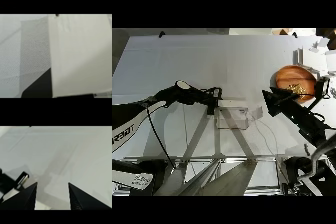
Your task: Fold the box and place the chain.
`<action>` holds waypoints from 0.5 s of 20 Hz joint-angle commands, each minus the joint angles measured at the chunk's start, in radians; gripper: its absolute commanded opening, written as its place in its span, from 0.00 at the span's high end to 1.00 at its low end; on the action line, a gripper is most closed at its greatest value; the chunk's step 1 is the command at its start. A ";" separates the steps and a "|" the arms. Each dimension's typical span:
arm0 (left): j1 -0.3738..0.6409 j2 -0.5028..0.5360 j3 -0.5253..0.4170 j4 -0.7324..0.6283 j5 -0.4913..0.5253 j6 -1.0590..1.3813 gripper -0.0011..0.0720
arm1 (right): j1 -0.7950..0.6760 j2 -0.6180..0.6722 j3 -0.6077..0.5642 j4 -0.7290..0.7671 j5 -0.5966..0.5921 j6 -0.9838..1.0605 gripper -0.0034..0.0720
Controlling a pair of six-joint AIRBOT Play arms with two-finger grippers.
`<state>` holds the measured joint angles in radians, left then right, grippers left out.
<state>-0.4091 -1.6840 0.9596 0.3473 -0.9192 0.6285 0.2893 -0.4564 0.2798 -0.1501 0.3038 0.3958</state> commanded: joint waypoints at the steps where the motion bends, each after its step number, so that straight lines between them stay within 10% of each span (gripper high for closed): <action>1: 0.000 -0.001 0.000 0.002 0.006 -0.001 0.97 | 0.000 0.001 0.001 -0.074 0.157 -0.077 0.42; 10: 0.000 -0.001 0.000 0.002 0.006 -0.001 0.97 | 0.000 0.001 0.001 -0.613 0.399 -0.222 0.29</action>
